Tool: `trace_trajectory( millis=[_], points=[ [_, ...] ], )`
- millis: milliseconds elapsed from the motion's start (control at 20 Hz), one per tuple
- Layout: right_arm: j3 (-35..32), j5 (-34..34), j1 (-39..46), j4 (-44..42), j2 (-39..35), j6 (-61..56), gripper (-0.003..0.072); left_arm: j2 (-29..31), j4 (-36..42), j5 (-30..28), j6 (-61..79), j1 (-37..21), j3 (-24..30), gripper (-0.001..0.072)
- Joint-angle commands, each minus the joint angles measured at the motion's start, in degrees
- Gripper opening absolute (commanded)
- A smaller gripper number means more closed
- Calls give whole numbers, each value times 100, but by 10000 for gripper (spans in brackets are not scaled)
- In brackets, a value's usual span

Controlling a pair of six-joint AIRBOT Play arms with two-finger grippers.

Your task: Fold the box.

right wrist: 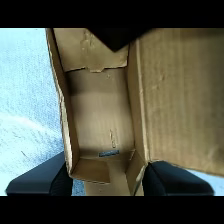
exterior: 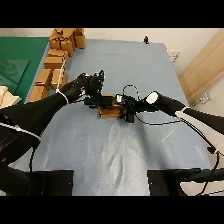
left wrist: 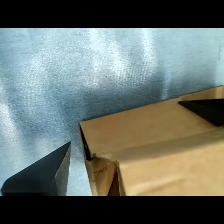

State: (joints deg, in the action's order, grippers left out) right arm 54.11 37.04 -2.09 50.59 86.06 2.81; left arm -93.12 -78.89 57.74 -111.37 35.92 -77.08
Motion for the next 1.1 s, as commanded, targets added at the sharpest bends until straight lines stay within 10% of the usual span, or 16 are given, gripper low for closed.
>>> trace_trajectory(
  millis=[0, 950, 1050],
  points=[
    [-2, 0, -2, -4, 4, 2, 451, -131, -50, 76, -160, 52, -4, 408],
    [-2, 0, -2, -4, 4, 2, 451, -870, -1519, 1167, -1137, 647, -1045, 392],
    [-2, 2, -2, -2, 4, 2, 451, -870, -1469, 1152, -1080, 647, -1045, 16]
  ],
)
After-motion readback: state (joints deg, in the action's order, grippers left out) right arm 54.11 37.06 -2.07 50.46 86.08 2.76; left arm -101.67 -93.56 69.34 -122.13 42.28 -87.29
